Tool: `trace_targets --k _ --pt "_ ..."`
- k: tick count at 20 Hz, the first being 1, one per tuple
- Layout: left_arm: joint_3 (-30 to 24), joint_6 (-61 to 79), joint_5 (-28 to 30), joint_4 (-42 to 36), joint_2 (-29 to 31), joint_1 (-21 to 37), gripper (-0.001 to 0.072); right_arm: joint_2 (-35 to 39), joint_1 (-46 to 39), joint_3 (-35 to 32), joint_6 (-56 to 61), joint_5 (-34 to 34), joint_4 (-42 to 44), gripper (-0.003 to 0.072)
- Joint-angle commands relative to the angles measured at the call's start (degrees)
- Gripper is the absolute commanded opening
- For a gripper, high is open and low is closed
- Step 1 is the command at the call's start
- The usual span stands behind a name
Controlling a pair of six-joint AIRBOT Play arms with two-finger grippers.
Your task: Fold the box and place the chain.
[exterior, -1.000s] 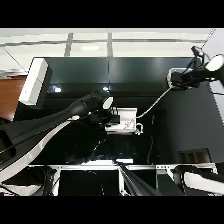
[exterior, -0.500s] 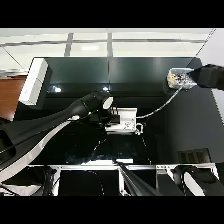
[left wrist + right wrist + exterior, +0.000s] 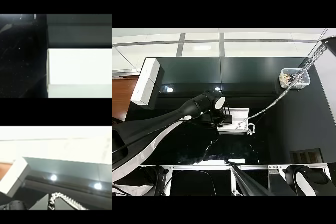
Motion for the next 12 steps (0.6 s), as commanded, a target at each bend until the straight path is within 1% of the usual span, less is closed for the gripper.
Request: trace_targets --k 1,2,4,6,7,9,11,12 --pt "0.02 0.0 -0.04 0.02 -0.04 0.02 0.0033 -0.59 0.04 0.28 0.46 3.52 2.82 0.0015" --pt "0.02 0.0 -0.04 0.02 -0.04 0.02 0.0033 -0.61 0.04 -1.05 0.66 5.33 3.72 0.0015" --pt "0.02 0.0 0.0 0.02 -0.04 0.02 0.0033 -0.61 0.13 -5.92 0.66 8.37 6.93 0.0015" --pt "0.02 0.0 0.0 0.02 -0.04 0.02 0.0033 -0.61 1.77 -12.81 0.66 8.22 10.97 0.0015" --pt "0.02 0.0 0.0 0.02 -0.04 0.02 0.0032 -0.61 3.21 -16.44 0.63 6.73 13.16 0.0015" --pt "0.02 0.0 0.0 0.02 -0.04 0.02 0.0033 -0.63 7.45 -23.56 0.61 1.66 16.0 0.0015" --pt "0.02 0.0 -0.02 0.02 -0.04 0.02 0.0032 -0.92 11.61 -28.17 0.61 -3.15 16.9 0.0015" --pt "0.02 0.0 -0.02 0.0 -0.04 0.02 0.0033 -1.4 13.51 -29.42 0.61 -5.09 17.51 0.0015"
